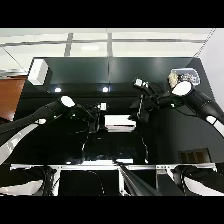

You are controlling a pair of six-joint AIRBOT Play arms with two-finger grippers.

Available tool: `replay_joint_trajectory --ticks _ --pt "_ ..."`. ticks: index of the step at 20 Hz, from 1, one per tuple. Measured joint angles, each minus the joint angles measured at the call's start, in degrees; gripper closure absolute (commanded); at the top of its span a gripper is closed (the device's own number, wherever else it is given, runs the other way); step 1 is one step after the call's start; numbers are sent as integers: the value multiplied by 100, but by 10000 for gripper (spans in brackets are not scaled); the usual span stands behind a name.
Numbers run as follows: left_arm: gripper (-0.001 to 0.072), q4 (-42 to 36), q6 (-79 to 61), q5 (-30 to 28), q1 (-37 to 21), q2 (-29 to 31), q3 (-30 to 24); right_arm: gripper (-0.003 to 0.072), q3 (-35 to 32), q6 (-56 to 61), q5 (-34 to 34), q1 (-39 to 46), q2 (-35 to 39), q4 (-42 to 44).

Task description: Fold the box and place the chain.

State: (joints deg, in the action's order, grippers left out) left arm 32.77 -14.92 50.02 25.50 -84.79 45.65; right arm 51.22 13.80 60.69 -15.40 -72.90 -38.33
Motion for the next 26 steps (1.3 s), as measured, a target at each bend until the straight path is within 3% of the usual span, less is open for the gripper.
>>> replay_joint_trajectory --ticks 2,3,8,10,26 --pt "244 0 0 0 0 0 0 87 0 -136 -4 -122 -2 -90" --pt "244 0 0 0 0 0 0 188 0 -179 -17 -168 -4 -136" --pt "244 0 0 0 0 0 2 217 0 -284 -26 -280 -4 -332" --pt "244 0 0 0 0 0 2 389 0 -293 -17 -291 -4 -369" --pt "243 2 2 -2 0 0 2 380 -42 -225 155 -304 -7 -590"
